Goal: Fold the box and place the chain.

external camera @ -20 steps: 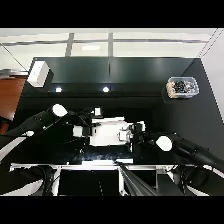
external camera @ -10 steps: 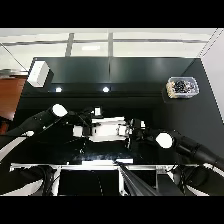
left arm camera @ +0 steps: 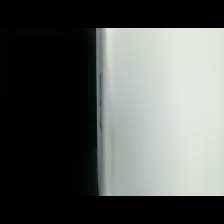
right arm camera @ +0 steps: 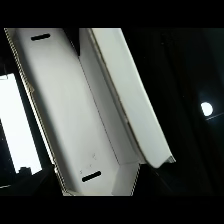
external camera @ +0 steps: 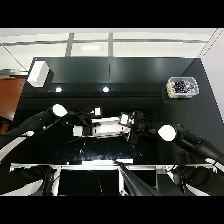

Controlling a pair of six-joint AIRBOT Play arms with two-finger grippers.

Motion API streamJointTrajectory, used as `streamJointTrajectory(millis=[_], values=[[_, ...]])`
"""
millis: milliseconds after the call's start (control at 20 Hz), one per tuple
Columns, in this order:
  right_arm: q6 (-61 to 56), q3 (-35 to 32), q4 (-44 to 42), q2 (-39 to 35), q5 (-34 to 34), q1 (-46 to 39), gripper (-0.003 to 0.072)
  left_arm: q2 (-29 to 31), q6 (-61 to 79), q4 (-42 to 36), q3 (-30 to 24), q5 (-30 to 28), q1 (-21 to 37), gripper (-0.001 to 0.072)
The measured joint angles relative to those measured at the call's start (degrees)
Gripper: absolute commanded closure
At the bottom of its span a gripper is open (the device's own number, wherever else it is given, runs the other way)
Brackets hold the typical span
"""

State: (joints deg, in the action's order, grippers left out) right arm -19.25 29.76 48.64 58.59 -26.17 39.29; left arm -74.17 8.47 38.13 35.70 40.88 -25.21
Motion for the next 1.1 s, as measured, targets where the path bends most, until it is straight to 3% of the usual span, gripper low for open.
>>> streamJointTrajectory(millis=[600,1100], values=[[8.85,1.01,-4.70,1.55,-6.27,-6.51,-0.0006,0.00,0.07,-0.02,0.00,0.02,0.00,0.0675],[30.93,1.07,-24.11,5.68,-9.07,-8.20,-0.0006,0.00,0.11,-0.02,0.00,0.02,0.00,0.0675]])
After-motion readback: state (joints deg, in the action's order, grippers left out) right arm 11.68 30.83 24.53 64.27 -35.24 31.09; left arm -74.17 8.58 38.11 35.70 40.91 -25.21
